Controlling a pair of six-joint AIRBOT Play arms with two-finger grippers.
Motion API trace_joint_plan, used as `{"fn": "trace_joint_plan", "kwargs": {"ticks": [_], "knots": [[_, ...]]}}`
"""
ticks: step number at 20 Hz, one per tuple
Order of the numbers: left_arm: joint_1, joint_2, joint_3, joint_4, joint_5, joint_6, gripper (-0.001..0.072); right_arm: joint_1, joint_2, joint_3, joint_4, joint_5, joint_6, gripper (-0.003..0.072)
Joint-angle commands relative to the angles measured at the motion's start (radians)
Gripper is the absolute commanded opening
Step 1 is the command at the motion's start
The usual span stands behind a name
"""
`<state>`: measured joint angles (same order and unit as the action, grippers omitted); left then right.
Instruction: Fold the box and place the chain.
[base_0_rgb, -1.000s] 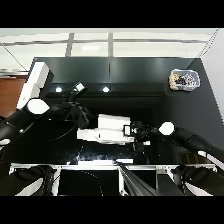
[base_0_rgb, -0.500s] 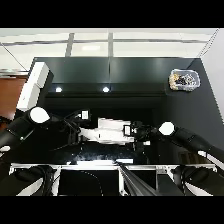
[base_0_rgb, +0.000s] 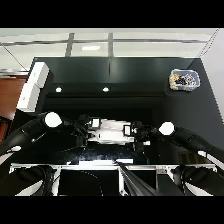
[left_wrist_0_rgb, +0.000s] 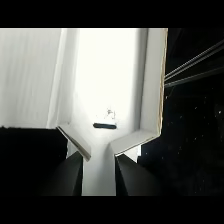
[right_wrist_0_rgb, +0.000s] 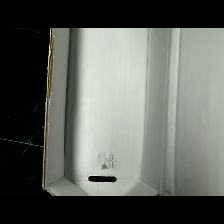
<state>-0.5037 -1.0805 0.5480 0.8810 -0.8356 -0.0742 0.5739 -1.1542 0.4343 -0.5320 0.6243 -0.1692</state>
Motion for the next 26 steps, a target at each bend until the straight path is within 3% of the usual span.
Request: {"fn": "trace_joint_plan", "kwargs": {"ticks": [1, 4, 13, 16, 21, 22, 23, 24, 25, 26], "knots": [[-0.008, -0.004, 0.0, -0.067, 0.021, 0.004, 0.024, 0.0, 0.0, 0.0, 0.0, 0.0, 0.0, 0.0171], [-0.008, -0.004, 0.0, -0.155, 0.026, 0.004, 0.024, 0.0, 0.0, 0.0, 0.0, 0.0, 0.0, 0.0171], [-0.035, -0.066, -0.001, -0.247, 0.015, 0.004, 0.024, 0.0, 0.0, 0.0, 0.0, 0.0, 0.0, 0.0171], [-0.055, -0.084, 0.0, -0.159, 0.071, 0.003, 0.0241, 0.0, 0.0, 0.0, 0.0, -0.001, 0.0, 0.0171], [-0.054, -0.07, 0.002, -0.149, 0.074, 0.002, 0.0228, 0.0, 0.0, 0.0, 0.0, -0.001, 0.0, 0.0172], [-0.054, -0.07, 0.002, -0.168, 0.075, 0.0, 0.0364, 0.0, 0.0, 0.0, 0.0, -0.001, 0.0, 0.0171], [-0.054, -0.07, 0.002, -0.181, 0.074, 0.0, 0.0446, 0.0, 0.0, 0.0, 0.0, -0.001, 0.0, 0.0171], [-0.054, -0.07, 0.002, -0.182, 0.074, 0.0, 0.0349, 0.0, 0.0, 0.0, 0.0, -0.001, 0.0, 0.0171], [-0.054, -0.07, 0.002, -0.182, 0.07, 0.0, 0.0191, 0.0, 0.0, 0.0, 0.0, -0.001, 0.0, 0.0171], [-0.054, -0.07, 0.002, -0.182, 0.068, 0.0, 0.0184, 0.0, 0.0, 0.0, 0.0, -0.001, 0.0, 0.0171]]}}
